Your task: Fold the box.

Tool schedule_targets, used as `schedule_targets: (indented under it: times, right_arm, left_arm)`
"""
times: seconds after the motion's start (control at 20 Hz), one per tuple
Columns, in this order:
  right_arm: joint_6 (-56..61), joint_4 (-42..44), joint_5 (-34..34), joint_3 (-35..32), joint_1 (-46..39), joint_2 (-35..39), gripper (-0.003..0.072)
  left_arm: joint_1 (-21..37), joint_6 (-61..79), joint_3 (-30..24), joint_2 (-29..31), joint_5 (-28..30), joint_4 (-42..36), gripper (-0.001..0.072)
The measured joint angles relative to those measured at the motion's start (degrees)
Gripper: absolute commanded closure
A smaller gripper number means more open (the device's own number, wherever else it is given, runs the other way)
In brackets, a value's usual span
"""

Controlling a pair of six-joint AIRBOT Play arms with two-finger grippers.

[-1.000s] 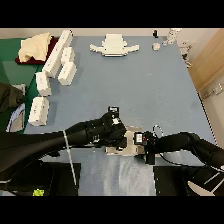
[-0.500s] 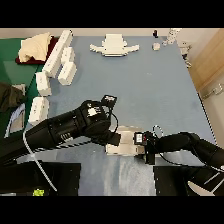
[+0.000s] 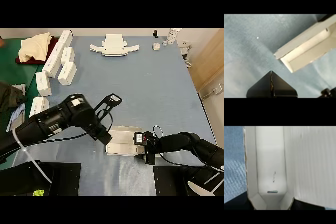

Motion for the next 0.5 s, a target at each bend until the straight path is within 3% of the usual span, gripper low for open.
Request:
schedule_targets:
  times: [0.15, 0.2, 0.25, 0.3, 0.5]
  right_arm:
    - [0.02, 0.02, 0.0, 0.0, 0.0, 0.0, 0.018]
    - [0.0, 0.0, 0.0, 0.0, 0.0, 0.0, 0.018]
    - [0.02, 0.0, 0.02, 0.0, 0.0, 0.0, 0.018]
    - [0.02, 0.0, 0.02, 0.0, 0.0, 0.0, 0.018]
    - [0.0, 0.02, 0.02, 0.0, 0.0, 0.0, 0.018]
  left_arm:
    - [7.72, 18.16, -8.15, 6.47, 3.13, -6.91, 0.0693]
    - [10.38, 25.79, -10.78, 8.55, 3.78, -9.62, 0.0505]
    - [13.35, 34.64, -13.55, 10.58, 4.28, -13.25, 0.0048]
    - [15.96, 42.49, -16.09, 12.07, 5.31, -17.0, 0.0017]
    - [22.86, 67.01, -25.38, 14.99, 12.02, -30.32, 0.0017]
